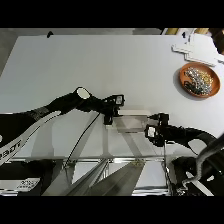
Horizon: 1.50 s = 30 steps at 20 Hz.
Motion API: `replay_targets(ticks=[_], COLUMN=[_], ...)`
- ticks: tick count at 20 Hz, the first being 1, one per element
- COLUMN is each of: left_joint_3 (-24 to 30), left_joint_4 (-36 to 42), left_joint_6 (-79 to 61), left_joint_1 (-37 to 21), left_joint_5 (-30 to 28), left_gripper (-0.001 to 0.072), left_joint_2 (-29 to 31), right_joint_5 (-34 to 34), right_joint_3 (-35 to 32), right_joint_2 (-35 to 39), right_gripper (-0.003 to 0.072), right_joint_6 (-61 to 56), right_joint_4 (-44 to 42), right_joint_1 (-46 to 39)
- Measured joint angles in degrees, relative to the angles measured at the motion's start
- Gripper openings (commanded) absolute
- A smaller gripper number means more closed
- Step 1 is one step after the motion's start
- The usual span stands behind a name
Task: Fold the box and place the chain.
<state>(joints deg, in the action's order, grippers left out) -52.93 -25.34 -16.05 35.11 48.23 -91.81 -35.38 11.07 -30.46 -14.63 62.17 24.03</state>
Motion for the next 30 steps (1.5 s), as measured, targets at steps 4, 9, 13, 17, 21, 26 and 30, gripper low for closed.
replay_targets(ticks=[4, 9, 13, 17, 21, 26, 30], left_joint_3=[0.02, 0.02, 0.02, 0.02, 0.02, 0.02, 0.0], left_joint_4=[0.0, 0.0, 0.02, 0.02, 0.02, 0.0, 0.0], left_joint_6=[0.02, 0.02, 0.07, 0.04, 0.0, 0.0, 0.0], left_joint_1=[0.0, 0.0, 0.0, 0.0, 0.0, 0.0, 0.0], left_joint_5=[0.0, 0.0, -0.04, -0.04, 0.0, 0.02, 0.02], left_gripper=[0.001, 0.001, 0.001, 0.001, 0.001, 0.001, 0.001], left_joint_2=[0.0, -0.02, -0.02, 0.0, 0.0, 0.0, -0.02], right_joint_5=[-2.12, -3.32, -5.55, -7.85, -9.57, -11.85, -13.16], right_joint_3=[0.85, 3.21, 5.01, 5.86, 6.38, 8.41, 9.03], right_joint_2=[-1.64, -6.91, -11.8, -15.8, -20.24, -28.28, -31.52], right_gripper=[0.0678, 0.068, 0.0681, 0.0681, 0.0681, 0.0681, 0.068], right_joint_6=[5.77, 16.44, 23.54, 27.3, 34.51, 39.21, 40.28], right_joint_4=[-6.8, -15.54, -19.87, -21.29, -24.37, -28.0, -28.87], right_joint_1=[-6.23, -12.0, -15.47, -18.6, -19.8, -20.15, -20.22])
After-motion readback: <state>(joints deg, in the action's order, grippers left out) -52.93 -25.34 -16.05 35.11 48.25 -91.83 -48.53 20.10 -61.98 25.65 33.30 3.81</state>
